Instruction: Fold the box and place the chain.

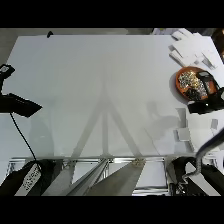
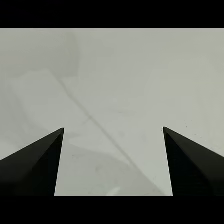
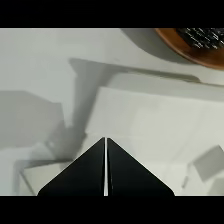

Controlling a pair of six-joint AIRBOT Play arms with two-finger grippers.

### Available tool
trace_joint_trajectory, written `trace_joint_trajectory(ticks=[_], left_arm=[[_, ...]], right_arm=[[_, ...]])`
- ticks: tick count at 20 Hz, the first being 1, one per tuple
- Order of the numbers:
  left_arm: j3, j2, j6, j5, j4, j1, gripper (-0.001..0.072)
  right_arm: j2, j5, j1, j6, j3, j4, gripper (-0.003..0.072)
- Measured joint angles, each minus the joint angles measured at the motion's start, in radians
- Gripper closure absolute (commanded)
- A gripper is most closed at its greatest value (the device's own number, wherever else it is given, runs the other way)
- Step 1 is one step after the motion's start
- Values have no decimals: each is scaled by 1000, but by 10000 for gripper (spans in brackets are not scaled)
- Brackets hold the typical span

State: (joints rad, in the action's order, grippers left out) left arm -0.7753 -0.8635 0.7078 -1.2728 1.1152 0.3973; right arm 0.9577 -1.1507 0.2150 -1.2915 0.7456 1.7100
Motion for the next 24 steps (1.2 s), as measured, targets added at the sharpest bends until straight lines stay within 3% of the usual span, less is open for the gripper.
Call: trace_joint_trajectory(ticks=[4,5,7,8,10,12,15,17,22,23,24], left_arm=[[0,0,0,0,0,0,19],[0,0,0,0,0,0,19],[0,0,0,0,0,0,19],[0,0,0,0,0,0,19],[0,0,0,0,0,0,19],[0,0,0,0,0,0,19],[0,0,0,0,0,0,19],[0,0,0,0,0,0,19],[0,0,0,0,0,0,19],[0,0,0,0,0,0,19],[0,0,0,0,0,0,19]], right_arm=[[-1,-38,182,-100,0,190,670],[-1,-44,231,-112,0,217,632],[7,-41,324,-126,0,245,147],[18,-39,365,-127,0,254,92],[50,-31,429,-121,0,266,97],[85,-18,481,-95,0,279,162],[115,29,537,-50,0,290,171],[125,84,558,-31,0,293,331],[178,164,577,17,0,285,347],[196,166,578,26,0,285,393],[214,172,579,31,0,285,524]])
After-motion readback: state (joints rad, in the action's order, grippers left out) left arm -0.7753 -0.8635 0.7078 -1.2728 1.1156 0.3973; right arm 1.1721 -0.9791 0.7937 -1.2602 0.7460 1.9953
